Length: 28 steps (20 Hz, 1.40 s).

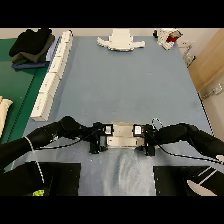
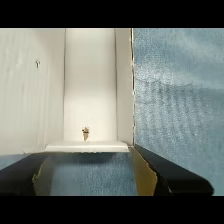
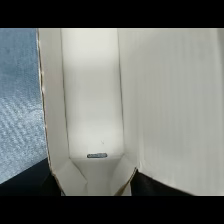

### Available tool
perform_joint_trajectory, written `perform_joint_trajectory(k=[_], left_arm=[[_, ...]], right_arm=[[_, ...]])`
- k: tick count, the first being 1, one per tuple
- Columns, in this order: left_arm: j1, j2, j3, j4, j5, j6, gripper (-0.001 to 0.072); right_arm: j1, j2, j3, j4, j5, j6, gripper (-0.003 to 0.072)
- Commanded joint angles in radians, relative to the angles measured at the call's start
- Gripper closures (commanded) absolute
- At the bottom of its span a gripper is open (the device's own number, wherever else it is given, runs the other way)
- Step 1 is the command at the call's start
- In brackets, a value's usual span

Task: Fold the box.

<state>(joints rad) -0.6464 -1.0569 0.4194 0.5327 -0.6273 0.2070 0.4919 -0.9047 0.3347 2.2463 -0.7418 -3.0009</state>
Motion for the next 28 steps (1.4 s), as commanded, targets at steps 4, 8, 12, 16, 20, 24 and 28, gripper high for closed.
perform_joint_trajectory(k=[4,8,12,16,20,24,28], left_arm=[[-0.021,-0.043,0.000,-0.014,0.054,0.012,0.0019],[-0.021,-0.043,0.000,-0.030,0.064,0.013,0.0019],[-0.021,-0.044,0.000,-0.092,0.063,0.064,0.0019],[-0.028,-0.072,0.005,-0.091,0.062,0.066,0.0020],[-0.040,-0.073,0.005,-0.089,0.070,0.066,0.0021],[-0.040,-0.073,0.005,-0.087,0.070,0.066,0.0084],[-0.040,-0.073,0.004,-0.084,0.069,0.063,0.0246]], right_arm=[[0.000,0.000,0.001,0.000,0.000,0.000,0.0143],[0.000,0.000,0.001,0.000,0.000,0.000,0.0143],[0.000,0.000,0.001,0.000,0.000,0.000,0.0143],[0.000,0.000,0.001,0.000,0.000,0.000,0.0143],[0.000,0.000,0.001,0.000,0.000,0.000,0.0143],[0.000,0.000,0.001,0.000,0.000,0.000,0.0143],[0.000,0.000,0.001,0.000,0.000,0.000,0.0142]])
